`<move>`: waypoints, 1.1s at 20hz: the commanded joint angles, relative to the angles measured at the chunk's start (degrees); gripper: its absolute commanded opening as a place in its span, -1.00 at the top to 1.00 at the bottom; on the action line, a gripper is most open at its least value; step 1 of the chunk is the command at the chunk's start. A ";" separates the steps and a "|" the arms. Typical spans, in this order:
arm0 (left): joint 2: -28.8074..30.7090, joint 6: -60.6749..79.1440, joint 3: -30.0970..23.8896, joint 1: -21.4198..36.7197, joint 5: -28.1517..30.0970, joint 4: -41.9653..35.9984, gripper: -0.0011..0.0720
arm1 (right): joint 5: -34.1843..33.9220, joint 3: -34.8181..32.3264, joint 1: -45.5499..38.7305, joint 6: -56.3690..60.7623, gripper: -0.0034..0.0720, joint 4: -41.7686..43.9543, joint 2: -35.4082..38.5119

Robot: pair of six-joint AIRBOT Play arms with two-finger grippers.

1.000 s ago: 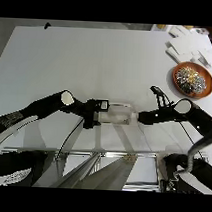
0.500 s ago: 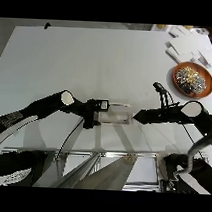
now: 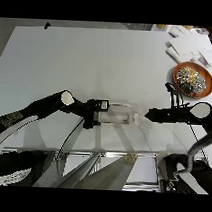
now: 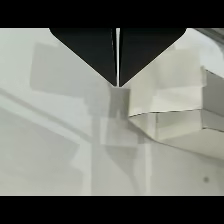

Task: Fold the box and place the chain.

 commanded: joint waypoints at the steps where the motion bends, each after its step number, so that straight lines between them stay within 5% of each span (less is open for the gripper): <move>1: 0.04 0.02 0.00 0.07 -0.02 0.00 0.60 | 0.02 -2.73 -2.25 0.94 0.87 0.68 -2.78; 4: 0.04 0.02 0.00 0.04 0.00 0.00 0.60 | -1.66 -3.61 0.66 -2.01 0.86 5.44 -6.01; 8: 0.04 0.02 0.00 0.04 -0.02 0.00 0.60 | -3.08 -3.61 3.21 -7.02 0.39 16.35 -6.91; 22: 0.04 0.02 0.00 0.04 0.00 0.00 0.60 | -1.60 -3.61 3.23 -14.01 0.25 21.42 -3.52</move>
